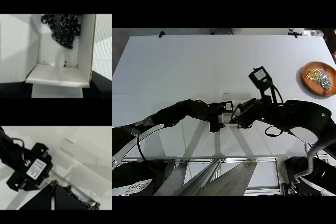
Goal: Fold the box and place the chain.
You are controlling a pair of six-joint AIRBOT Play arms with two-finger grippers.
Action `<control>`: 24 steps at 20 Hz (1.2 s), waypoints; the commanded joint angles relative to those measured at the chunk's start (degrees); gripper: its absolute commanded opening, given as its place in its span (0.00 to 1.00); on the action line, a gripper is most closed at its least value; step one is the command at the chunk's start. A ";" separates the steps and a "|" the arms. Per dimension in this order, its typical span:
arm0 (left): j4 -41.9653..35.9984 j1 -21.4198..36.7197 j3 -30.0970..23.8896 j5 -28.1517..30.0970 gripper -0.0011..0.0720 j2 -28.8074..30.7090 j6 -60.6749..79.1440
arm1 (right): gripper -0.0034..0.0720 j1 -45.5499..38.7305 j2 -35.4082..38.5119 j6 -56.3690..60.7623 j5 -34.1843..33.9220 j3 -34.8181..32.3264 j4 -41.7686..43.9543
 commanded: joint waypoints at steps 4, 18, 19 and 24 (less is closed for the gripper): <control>0.02 -0.04 0.00 0.00 0.39 -0.02 0.00 | 0.06 0.31 -4.35 1.77 8.48 -0.59 -0.59; 0.02 -0.04 0.02 0.02 0.39 -0.02 0.00 | 0.31 0.28 -3.41 8.07 22.29 -3.32 -11.32; 0.02 -0.04 0.02 0.02 0.39 -0.02 0.00 | 0.31 0.28 -2.84 5.57 24.87 -3.32 -11.26; 0.02 -0.04 0.02 0.00 0.39 -0.02 0.00 | 0.28 0.28 -1.38 -5.20 22.86 -7.23 -8.83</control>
